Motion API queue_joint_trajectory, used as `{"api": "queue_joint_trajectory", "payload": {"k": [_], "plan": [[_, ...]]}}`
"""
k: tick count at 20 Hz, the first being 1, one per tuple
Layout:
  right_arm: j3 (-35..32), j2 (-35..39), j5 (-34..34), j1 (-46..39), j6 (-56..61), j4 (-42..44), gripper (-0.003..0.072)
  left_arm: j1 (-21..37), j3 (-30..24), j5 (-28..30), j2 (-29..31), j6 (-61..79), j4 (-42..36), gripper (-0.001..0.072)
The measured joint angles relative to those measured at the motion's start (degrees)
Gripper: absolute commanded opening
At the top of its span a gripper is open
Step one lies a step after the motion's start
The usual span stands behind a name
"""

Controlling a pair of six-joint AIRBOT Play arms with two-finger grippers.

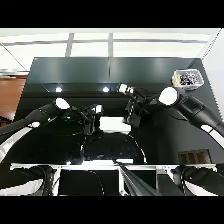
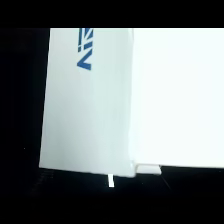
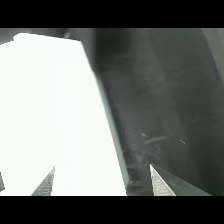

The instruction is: Fold the box and place the chain.

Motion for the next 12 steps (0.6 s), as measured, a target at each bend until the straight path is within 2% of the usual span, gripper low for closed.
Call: {"api": "queue_joint_trajectory", "payload": {"k": [8,11,12], "plan": [[-0.5,0.0,2.7,1.3,-6.5,-0.2,0.068,0.0,0.0,0.0,0.0,0.0,0.0,0.0354],[-1.7,-0.1,0.7,1.4,-6.9,-0.2,0.0679,0.0,0.0,0.0,0.0,0.0,0.0,0.0354],[-2.0,-0.1,-0.3,1.4,-7.0,-0.2,0.0649,0.0,0.0,0.0,0.0,0.0,0.0,0.0354]]}}
